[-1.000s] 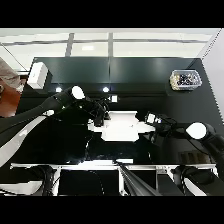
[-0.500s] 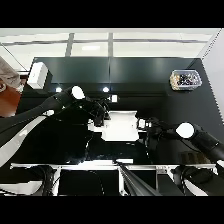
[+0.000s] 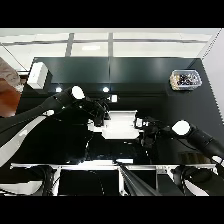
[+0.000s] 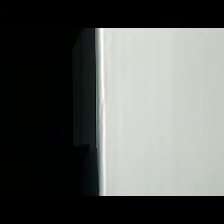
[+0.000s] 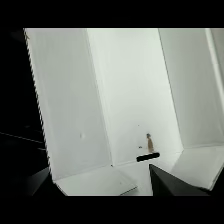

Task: Fold the box and place the chain.

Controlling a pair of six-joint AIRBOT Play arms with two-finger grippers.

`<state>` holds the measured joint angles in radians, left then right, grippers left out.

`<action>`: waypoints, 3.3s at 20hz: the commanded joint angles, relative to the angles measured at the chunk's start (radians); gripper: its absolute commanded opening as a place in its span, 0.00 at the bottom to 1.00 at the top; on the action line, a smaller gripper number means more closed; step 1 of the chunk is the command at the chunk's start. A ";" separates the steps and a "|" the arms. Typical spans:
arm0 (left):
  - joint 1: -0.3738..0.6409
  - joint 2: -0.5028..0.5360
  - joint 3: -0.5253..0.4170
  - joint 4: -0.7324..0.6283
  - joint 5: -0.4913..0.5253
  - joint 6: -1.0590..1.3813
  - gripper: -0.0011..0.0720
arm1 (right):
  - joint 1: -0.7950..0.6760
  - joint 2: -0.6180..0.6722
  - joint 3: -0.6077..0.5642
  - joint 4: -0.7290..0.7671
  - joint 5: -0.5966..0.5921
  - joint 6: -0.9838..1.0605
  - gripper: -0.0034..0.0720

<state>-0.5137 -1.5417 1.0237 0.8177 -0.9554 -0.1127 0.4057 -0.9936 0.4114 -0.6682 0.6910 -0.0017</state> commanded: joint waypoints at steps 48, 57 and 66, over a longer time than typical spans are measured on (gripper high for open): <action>-0.001 -0.001 0.000 0.011 0.010 0.004 0.05 | -0.087 -0.248 0.124 0.191 0.051 -0.407 0.97; -0.001 -0.001 0.000 0.007 0.004 0.004 0.05 | -0.086 -0.263 0.125 0.161 0.045 -0.388 0.97; -0.001 -0.001 0.000 0.007 0.005 0.003 0.05 | -0.085 -0.263 0.124 0.145 0.042 -0.377 0.97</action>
<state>-0.5144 -1.5417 1.0233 0.8242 -0.9501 -0.1097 0.3195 -1.2564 0.5350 -0.5129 0.7330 -0.3851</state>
